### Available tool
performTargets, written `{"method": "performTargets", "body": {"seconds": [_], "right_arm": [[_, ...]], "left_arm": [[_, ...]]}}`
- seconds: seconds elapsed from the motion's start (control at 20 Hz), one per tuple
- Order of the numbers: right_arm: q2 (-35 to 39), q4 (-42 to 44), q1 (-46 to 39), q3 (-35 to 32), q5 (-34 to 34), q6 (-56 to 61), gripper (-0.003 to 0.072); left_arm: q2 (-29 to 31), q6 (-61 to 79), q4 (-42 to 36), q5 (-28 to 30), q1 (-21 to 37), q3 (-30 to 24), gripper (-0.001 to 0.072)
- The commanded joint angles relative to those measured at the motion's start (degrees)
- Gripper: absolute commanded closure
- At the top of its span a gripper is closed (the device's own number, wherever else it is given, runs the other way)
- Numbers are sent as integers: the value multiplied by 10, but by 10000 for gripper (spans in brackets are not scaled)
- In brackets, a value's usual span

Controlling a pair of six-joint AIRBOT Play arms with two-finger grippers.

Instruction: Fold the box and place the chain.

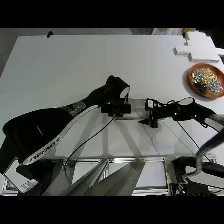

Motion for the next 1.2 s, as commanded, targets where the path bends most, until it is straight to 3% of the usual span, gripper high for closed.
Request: {"method": "performTargets", "body": {"seconds": [0.0, 0.25, 0.3, 0.4, 0.55, 0.8, 0.85, 1.0, 1.05, 1.15], "right_arm": [[0, 0, 0, 0, 0, 0, 228], [0, 0, 0, 0, 0, 0, 228], [0, 0, 0, 0, 0, 0, 228], [0, 0, 0, 0, 0, 0, 228], [0, 0, 0, 0, 0, 0, 228], [0, 0, 0, 0, 0, 0, 228], [0, 0, 0, 0, 0, 0, 228], [0, 0, 0, 0, 0, 0, 228], [0, 0, 0, 0, 0, 0, 228], [0, 0, 0, 0, 0, 0, 228]], "left_arm": [[12, 4, -1, -4, 9, 2, 500], [2, 3, 0, -2, 10, 2, 531], [-2, 3, -1, -2, 8, 2, 599], [-10, 3, -1, -2, 2, 2, 610], [-12, 1, 0, 2, -2, 2, 705], [-11, 0, -5, -3, -6, 2, 703], [-7, 3, -11, -4, -5, 2, 653], [21, 31, -17, -12, 12, 2, 295], [34, 56, -17, -16, 20, 2, 256], [64, 101, -18, -24, 39, 1, 259]]}}
